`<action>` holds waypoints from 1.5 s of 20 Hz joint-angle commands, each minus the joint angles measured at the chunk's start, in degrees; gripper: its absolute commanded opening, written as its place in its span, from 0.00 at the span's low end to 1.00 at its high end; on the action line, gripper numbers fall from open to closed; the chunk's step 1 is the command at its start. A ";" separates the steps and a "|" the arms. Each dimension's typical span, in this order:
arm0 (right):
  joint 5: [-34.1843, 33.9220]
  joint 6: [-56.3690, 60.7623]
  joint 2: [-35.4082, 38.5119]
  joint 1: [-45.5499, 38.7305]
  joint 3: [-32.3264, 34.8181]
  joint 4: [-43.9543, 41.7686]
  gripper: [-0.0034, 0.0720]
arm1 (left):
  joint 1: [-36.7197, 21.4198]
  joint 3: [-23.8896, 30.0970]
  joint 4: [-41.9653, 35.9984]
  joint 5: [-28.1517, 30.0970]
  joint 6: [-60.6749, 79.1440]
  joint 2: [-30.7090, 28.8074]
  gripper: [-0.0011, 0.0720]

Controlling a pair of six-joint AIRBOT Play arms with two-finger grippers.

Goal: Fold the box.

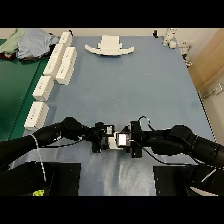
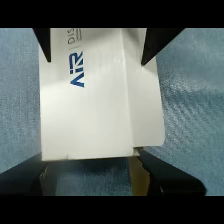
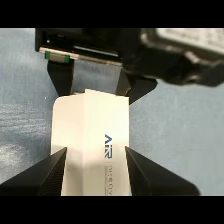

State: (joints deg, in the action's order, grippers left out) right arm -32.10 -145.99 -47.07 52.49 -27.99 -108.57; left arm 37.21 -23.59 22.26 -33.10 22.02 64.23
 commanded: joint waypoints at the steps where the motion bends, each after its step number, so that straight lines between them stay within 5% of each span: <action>1: 1.79 -0.07 0.72 0.00 -0.02 0.22 0.80 | -0.04 -0.02 0.02 0.02 0.02 0.00 0.83; 30: 8.63 -0.02 0.68 -0.02 0.04 4.85 0.80 | -0.04 -0.02 0.02 0.02 0.02 0.00 0.83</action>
State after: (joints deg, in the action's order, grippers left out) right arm -23.53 -146.04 -46.39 52.51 -27.97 -104.07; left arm 37.15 -23.59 22.26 -33.08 22.02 64.23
